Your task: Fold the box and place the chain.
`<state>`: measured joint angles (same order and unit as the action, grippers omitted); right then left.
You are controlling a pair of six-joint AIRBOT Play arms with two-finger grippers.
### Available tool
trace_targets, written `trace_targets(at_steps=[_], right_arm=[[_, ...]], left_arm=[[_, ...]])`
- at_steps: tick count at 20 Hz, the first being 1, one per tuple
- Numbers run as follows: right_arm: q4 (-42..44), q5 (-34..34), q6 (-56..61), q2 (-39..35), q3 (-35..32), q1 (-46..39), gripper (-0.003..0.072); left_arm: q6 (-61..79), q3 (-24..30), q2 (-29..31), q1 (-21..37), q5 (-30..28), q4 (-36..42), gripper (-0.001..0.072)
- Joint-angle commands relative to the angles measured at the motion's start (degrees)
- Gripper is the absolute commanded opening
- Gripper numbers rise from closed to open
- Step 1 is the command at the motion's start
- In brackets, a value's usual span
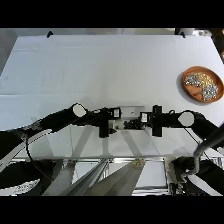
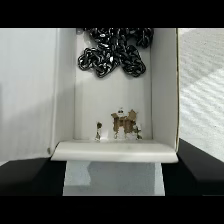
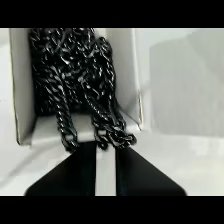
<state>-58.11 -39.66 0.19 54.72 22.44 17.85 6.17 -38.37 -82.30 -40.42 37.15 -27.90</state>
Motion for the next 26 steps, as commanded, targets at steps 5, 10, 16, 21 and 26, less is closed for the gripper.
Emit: trace_targets(at_steps=[5,10,16,21,26], right_arm=[[-12.83,1.51,10.19,-7.08,-0.02,-0.11,0.0008],[-8.96,-0.20,10.54,-16.31,-0.02,-0.11,0.0008],[3.21,-0.46,10.49,-30.69,0.00,-0.11,0.0008],[12.48,-7.74,9.81,-31.85,-0.02,-0.04,0.0008],[20.46,-7.74,3.61,-23.78,-0.13,1.44,0.0008]], left_arm=[[0.02,0.02,0.00,-0.02,-0.02,0.00,0.0134],[0.02,0.02,0.00,-0.02,-0.02,0.00,0.0134],[0.02,0.02,0.00,-0.02,-0.04,0.00,0.0134],[0.02,0.02,0.00,-0.02,-0.02,0.00,0.0133],[0.02,0.02,0.00,-0.02,-0.04,0.00,0.0134]])
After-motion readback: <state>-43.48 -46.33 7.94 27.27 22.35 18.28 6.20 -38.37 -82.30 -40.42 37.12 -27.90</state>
